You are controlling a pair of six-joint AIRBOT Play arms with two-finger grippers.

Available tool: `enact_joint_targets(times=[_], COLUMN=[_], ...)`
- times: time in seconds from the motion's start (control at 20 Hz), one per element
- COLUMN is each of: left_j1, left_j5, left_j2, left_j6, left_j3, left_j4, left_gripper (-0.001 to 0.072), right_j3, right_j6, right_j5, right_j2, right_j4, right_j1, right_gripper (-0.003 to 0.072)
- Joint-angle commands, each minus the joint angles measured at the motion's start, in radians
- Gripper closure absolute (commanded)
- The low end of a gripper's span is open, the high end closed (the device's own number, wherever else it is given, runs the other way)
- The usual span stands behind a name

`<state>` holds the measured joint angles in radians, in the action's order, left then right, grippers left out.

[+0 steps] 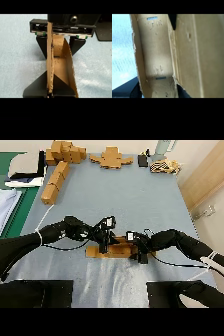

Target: Fold the box.

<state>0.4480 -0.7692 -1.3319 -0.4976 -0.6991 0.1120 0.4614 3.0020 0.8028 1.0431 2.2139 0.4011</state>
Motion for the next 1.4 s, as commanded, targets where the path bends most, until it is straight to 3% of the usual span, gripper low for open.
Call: enact_joint_targets(times=[0.0,0.6,0.7,0.85,0.95,1.0,1.05,1.15,1.2,1.25,1.35], left_j1=[0.0,0.0,-0.001,-0.006,-0.018,-0.035,-0.055,-0.094,-0.101,-0.094,-0.041], left_j5=[0.0,0.014,0.049,0.078,0.064,0.032,-0.013,-0.139,-0.217,-0.264,-0.246], left_j2=[0.0,-0.001,0.0,0.02,0.075,0.119,0.167,0.262,0.297,0.316,0.305], left_j6=[0.0,0.001,0.043,0.258,0.548,0.75,0.96,1.329,1.497,1.569,1.638], left_j3=[0.0,0.0,0.0,0.0,0.0,0.0,0.0,0.0,0.0,0.0,0.0], left_j4=[-0.004,-0.004,-0.005,0.074,0.283,0.428,0.549,0.719,0.734,0.725,0.62], left_gripper=[0.0698,0.0691,0.0245,0.0211,0.0193,0.0005,0.0002,0.0028,0.0404,0.07,0.0699], right_j3=[0.0,0.0,0.0,0.0,0.0,0.0,0.0,0.0,0.0,0.0,0.0], right_j6=[-0.001,0.0,0.0,0.0,0.0,0.0,0.0,0.0,0.0,0.0,-0.001], right_j5=[0.0,0.0,0.0,0.002,0.002,0.002,0.003,0.002,0.002,0.002,-0.002], right_j2=[0.001,0.001,0.001,0.001,0.001,0.001,0.001,0.001,0.001,0.001,0.001], right_j4=[0.001,0.001,0.001,0.001,0.0,0.0,0.0,0.0,0.0,0.001,0.0], right_j1=[0.0,0.0,0.0,0.0,0.0,0.0,0.0,0.0,0.0,0.0,0.0], right_gripper=[0.0177,0.0177,0.0177,0.0177,0.0177,0.0177,0.0177,0.0177,0.0177,0.0177,0.0177])
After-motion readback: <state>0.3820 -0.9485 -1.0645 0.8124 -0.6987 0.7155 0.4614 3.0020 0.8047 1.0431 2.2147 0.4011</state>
